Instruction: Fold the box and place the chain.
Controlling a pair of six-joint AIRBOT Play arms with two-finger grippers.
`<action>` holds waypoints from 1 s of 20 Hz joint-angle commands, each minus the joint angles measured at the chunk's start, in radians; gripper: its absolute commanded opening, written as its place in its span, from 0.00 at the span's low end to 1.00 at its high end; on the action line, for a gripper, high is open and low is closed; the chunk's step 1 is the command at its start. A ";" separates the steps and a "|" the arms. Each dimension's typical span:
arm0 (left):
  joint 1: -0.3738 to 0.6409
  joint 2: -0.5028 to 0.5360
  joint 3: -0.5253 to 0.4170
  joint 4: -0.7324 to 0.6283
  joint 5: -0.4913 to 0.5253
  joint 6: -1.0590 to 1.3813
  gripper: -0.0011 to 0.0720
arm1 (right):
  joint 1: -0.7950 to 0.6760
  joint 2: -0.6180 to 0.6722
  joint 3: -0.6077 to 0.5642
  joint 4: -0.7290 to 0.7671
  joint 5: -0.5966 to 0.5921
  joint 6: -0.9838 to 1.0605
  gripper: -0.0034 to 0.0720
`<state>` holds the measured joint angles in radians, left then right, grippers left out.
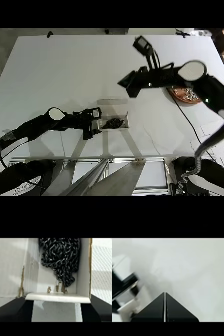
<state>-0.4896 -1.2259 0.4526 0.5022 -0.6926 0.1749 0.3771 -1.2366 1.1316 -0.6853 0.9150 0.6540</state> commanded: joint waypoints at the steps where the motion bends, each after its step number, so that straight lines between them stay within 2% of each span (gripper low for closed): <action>1: 0.000 0.000 0.000 0.000 0.000 0.000 0.38 | -0.041 -0.190 0.200 -0.016 0.153 0.034 0.05; 4: 0.000 0.000 0.000 0.000 0.000 0.000 0.38 | -0.024 -0.363 0.227 -0.002 0.239 0.029 0.05; 8: 0.000 0.000 0.000 0.000 0.000 0.000 0.38 | -0.010 -0.493 0.227 -0.056 0.352 0.024 0.05; 11: 0.000 0.000 0.000 0.000 0.000 0.000 0.38 | 0.008 -0.496 0.227 -0.077 0.386 -0.024 0.06; 16: 0.000 0.000 0.000 0.000 0.000 0.000 0.38 | 0.079 -0.480 0.227 -0.119 0.539 -0.064 0.05; 20: 0.000 0.000 0.000 0.000 0.000 0.000 0.38 | 0.146 -0.413 0.188 -0.225 0.532 -0.056 0.06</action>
<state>-0.4896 -1.2259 0.4526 0.5026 -0.6926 0.1749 0.4820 -1.6840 1.3415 -0.8391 1.4204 0.6010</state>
